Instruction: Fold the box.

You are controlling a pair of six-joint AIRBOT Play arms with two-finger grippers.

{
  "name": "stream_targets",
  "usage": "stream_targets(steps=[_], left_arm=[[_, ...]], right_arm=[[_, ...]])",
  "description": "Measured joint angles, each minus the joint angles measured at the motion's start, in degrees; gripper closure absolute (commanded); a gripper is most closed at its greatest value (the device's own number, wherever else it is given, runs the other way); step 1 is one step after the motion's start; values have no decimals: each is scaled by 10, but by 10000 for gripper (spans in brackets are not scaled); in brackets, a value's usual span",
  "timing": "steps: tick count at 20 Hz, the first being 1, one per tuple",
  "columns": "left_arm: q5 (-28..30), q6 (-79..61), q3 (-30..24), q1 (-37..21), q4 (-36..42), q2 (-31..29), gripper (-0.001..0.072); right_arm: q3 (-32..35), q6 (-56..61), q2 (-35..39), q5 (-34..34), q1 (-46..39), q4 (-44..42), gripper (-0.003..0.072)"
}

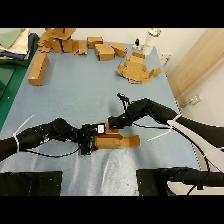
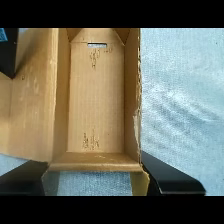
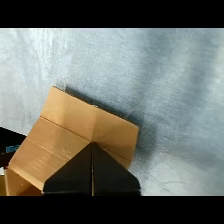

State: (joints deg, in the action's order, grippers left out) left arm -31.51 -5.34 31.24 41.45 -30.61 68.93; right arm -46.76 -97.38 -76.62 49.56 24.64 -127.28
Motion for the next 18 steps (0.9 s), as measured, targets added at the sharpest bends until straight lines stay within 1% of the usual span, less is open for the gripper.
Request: stream_targets(steps=[3, 5, 7, 10, 11, 12, 13, 15, 16, 18], left_arm=[[0, 0, 0, 0, 0, 0, 308], [0, 0, 0, 0, 0, 0, 308], [0, 0, 0, 0, 0, 0, 308], [0, 0, 0, 0, 0, 0, 308], [0, 0, 0, 0, 0, 0, 308], [0, 0, 0, 0, 0, 0, 308], [0, 0, 0, 0, 0, 0, 308], [0, 0, 0, 0, 0, 0, 308], [0, 0, 0, 0, 0, 0, 308], [0, 0, 0, 0, 0, 0, 308]], right_arm=[[0, -1, 34, 2, -1, 34, 683], [-1, -2, 89, 20, 0, 73, 683], [0, -2, 153, 59, 1, 118, 683], [25, -29, 243, 158, 20, 169, 680], [42, -53, 269, 185, 32, 173, 585], [64, -85, 294, 209, 47, 177, 340], [89, -118, 313, 221, 62, 180, 206], [135, -175, 335, 227, 85, 202, 204], [156, -199, 341, 212, 94, 218, 205], [181, -232, 342, 157, 103, 261, 204]])
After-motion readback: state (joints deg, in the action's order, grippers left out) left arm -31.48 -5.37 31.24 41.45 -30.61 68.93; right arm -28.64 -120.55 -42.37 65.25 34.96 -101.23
